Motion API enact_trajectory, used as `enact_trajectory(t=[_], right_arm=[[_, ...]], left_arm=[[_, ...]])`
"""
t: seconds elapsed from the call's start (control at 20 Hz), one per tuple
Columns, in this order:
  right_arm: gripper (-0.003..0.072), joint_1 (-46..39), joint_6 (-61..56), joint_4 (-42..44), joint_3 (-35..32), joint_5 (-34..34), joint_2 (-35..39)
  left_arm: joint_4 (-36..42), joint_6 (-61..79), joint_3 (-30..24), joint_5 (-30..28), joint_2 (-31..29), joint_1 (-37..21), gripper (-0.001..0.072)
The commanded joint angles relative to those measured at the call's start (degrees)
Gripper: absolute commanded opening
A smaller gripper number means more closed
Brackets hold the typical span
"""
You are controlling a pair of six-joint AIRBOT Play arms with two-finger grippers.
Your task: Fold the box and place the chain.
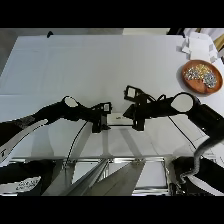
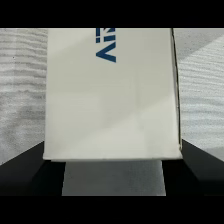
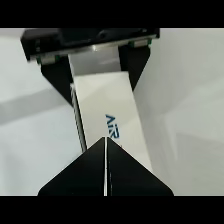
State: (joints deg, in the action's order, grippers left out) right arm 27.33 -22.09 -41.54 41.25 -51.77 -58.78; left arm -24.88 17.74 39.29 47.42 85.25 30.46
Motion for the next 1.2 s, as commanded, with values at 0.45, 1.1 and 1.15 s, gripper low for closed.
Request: enact_trajectory(t=[0.45, 1.1, 1.15], right_arm=[[0.0013, -3.89, 22.14, 36.81, -12.33, -3.08, -12.57], [0.0016, -3.89, 22.1, 34.4, -13.18, -1.11, -15.17], [0.0016, -3.89, 22.03, 34.32, -13.18, -1.09, -15.17]], left_arm=[[-0.02, 0.02, 0.0, -0.04, -0.04, 0.0, 0.0144], [-0.02, 0.02, 0.0, -0.04, -0.04, 0.0, 0.0144], [-0.02, 0.02, 0.0, -0.04, -0.04, 0.0, 0.0144]])
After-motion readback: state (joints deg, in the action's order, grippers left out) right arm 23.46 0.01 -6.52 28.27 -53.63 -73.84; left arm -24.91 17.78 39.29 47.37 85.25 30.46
